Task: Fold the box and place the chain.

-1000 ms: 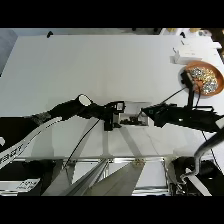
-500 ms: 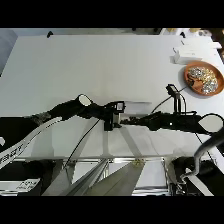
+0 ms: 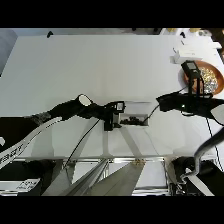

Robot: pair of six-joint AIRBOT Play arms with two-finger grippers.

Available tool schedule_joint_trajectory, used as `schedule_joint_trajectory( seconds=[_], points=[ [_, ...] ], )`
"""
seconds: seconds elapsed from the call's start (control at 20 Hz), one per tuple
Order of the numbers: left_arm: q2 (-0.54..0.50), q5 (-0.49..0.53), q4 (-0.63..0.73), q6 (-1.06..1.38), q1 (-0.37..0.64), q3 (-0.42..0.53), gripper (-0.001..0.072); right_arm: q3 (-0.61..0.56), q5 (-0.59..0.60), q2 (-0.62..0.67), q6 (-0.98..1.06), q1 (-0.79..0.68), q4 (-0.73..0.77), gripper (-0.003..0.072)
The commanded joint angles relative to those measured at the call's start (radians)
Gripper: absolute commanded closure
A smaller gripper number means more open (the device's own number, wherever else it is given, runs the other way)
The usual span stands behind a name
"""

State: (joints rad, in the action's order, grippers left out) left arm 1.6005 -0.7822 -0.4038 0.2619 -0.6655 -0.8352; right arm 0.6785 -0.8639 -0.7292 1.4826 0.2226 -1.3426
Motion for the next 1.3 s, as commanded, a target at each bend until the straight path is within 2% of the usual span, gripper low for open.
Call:
schedule_joint_trajectory(
  seconds=[0.0,0.05,0.2,0.35,0.5,0.6,1.1,1.2,1.25],
  points=[
    [-0.001,0.000,0.000,0.000,0.001,0.000,0.0433,0.023,0.027,-0.108,0.142,0.000,-0.227,0.0390],
    [-0.001,0.000,0.000,0.000,0.001,0.000,0.0433,0.023,0.032,-0.158,0.147,0.000,-0.222,0.0295],
    [-0.001,0.000,0.000,0.000,0.001,0.000,0.0433,0.023,0.034,-0.304,0.194,0.000,-0.223,0.0291],
    [-0.001,0.000,0.000,0.000,0.001,0.000,0.0433,0.023,0.047,-0.398,0.257,0.000,-0.219,0.0344],
    [-0.001,0.000,0.000,0.000,0.001,0.000,0.0433,0.023,0.061,-0.436,0.267,0.000,-0.220,0.0350],
    [-0.001,0.000,0.000,0.000,0.001,0.000,0.0433,0.023,0.060,-0.463,0.268,0.000,-0.220,0.0388],
    [-0.001,0.000,0.000,0.000,0.001,0.000,0.0433,0.023,0.075,-0.549,0.276,0.000,-0.219,0.0393],
    [-0.001,0.000,0.000,0.000,0.001,0.000,0.0433,0.023,0.074,-0.551,0.275,0.000,-0.220,0.0495],
    [-0.001,0.000,0.000,0.000,0.001,0.000,0.0433,0.023,0.074,-0.551,0.274,0.000,-0.220,0.0517]
  ],
)
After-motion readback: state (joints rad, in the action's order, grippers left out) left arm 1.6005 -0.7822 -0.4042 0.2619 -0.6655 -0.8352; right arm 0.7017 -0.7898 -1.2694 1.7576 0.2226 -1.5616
